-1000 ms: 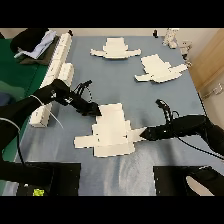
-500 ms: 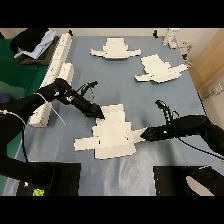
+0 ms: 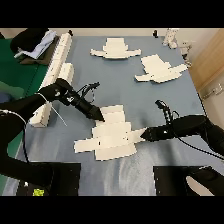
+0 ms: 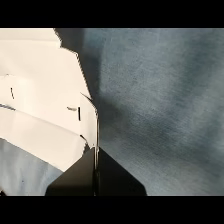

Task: Fold the box.

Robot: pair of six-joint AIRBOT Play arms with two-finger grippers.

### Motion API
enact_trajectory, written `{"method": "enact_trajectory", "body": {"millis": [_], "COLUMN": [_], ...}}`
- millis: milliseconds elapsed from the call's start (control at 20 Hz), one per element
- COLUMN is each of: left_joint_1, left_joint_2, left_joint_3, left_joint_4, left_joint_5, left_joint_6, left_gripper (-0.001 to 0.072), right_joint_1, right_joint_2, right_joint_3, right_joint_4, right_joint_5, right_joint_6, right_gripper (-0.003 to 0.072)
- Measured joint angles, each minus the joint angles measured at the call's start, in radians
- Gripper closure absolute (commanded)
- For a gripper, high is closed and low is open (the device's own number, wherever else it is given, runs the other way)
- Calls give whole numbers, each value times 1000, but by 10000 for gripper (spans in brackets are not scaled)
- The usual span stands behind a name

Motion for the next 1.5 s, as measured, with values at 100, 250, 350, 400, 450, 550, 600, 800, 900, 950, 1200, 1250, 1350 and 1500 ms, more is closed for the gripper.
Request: {"method": "enact_trajectory", "body": {"millis": [100,250,350,400,450,550,600,800,900,950,1200,1250,1350,1500], "left_joint_1": [-6,-14,-17,-18,-19,-19,-19,-20,-20,-20,-32,-40,-64,-109], "left_joint_2": [0,0,0,-1,0,0,0,-1,-1,-1,26,41,80,154], "left_joint_3": [0,0,0,0,0,0,0,0,0,2,13,14,13,-10], "left_joint_4": [-1,-1,-1,0,1,2,3,6,6,6,-1,-4,-7,-7], "left_joint_5": [-1,-3,-3,-5,-8,-6,-5,1,7,14,51,59,78,136], "left_joint_6": [11,26,33,40,45,60,68,85,92,109,299,347,438,540], "left_gripper": [424,426,694,694,695,694,694,695,695,695,698,698,699,699], "right_joint_1": [0,0,0,0,0,0,0,0,1,0,-1,-1,-1,-1], "right_joint_2": [-1,-1,-2,-2,-2,-2,-2,-2,-2,-2,-2,-2,-2,-2], "right_joint_3": [0,0,0,0,0,0,0,2,14,25,97,113,148,200], "right_joint_4": [0,0,-1,-1,-2,-2,-2,-13,-53,-91,-439,-524,-663,-803], "right_joint_5": [0,0,0,0,0,0,0,7,24,36,88,95,105,122], "right_joint_6": [0,0,0,-1,-2,-2,-2,-1,-2,-2,162,238,385,579], "right_gripper": [687,687,686,687,686,686,683,328,329,330,327,327,326,326]}}
